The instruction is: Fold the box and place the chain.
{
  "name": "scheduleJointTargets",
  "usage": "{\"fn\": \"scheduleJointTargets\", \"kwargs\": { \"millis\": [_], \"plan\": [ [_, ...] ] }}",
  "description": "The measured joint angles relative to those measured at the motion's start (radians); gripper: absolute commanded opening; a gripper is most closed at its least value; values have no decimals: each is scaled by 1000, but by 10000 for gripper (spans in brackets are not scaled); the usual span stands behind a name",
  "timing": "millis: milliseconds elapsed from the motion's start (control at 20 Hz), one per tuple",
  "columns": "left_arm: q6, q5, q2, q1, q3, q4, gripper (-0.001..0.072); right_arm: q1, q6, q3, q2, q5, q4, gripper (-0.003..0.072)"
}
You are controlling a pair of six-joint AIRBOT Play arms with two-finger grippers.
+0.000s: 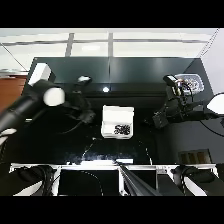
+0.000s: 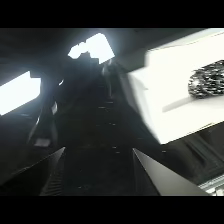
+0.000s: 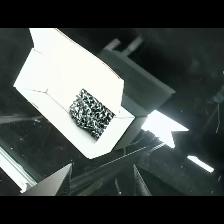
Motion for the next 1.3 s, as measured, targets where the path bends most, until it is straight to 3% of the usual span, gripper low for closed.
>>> {"fn": "scheduleJointTargets", "kwargs": {
  "millis": [100,150,200,450,600,750,1300],
  "plan": [
    [204,39,60,124,-120,-199,520,0,26,0,0,2,-3,464],
    [333,47,76,170,-179,-305,646,0,40,0,0,3,-4,464],
    [470,61,84,205,-234,-396,712,0,56,0,0,3,-4,463],
    [1203,154,41,263,-394,-616,713,0,103,0,0,2,-6,464],
    [1564,205,-17,248,-399,-653,714,0,117,0,0,2,-19,464],
    [1741,243,-88,236,-372,-704,714,0,128,0,0,0,-26,464],
    [1886,266,-231,145,-312,-743,708,0,135,0,0,-29,-58,464]
  ]
}}
